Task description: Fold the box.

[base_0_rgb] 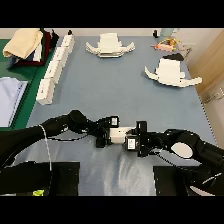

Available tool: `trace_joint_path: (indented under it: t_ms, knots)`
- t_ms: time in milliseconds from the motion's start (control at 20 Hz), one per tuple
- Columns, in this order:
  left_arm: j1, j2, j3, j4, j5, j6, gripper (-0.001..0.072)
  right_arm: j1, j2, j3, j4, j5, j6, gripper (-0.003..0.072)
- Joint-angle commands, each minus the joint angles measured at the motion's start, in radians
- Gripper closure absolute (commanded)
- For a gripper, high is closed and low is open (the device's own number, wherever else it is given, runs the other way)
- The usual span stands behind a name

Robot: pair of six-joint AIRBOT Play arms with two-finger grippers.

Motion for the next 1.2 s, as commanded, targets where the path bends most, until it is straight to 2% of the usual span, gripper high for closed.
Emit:
trace_joint_path:
  t_ms: [0,1050,1150]
  knots:
    - [-0.001,0.0,0.0,0.002,0.0,0.003,0.0298,0.0,0.028,0.001,0.0,-0.009,0.0,0.042]
    - [-0.001,0.0,0.0,0.002,0.0,0.003,0.0298,-0.001,0.007,0.002,0.002,-0.03,0.001,0.0429]
    - [-0.001,0.0,0.0,0.002,0.0,0.003,0.0298,-0.001,0.007,0.002,0.002,-0.03,0.001,0.0554]
